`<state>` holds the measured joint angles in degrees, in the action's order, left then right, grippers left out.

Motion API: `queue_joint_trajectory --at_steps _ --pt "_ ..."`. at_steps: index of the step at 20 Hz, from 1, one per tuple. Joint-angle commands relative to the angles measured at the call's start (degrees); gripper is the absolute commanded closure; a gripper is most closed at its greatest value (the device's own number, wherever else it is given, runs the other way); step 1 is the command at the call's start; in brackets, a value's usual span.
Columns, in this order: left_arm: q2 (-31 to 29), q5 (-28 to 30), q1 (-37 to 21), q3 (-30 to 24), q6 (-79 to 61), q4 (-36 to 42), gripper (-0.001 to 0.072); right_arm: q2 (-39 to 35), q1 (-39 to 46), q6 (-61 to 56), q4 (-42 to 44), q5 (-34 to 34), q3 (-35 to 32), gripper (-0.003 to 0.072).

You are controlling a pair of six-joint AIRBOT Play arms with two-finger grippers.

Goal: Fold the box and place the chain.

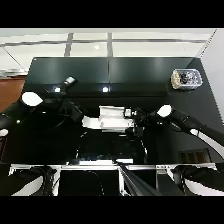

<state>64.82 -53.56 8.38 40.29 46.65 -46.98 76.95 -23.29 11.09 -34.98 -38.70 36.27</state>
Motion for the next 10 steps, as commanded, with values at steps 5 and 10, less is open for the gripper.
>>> queue_joint_trajectory --at_steps 5,10 --pt "12.8 -11.8 -9.5 -6.9 16.8 16.3 0.0686 0.0 0.0 0.0 0.0 0.0 0.0 0.0319" --pt "17.4 -6.8 -3.5 -5.9 13.8 18.2 0.0686 0.0 0.0 0.0 0.0 0.0 0.0 0.032"
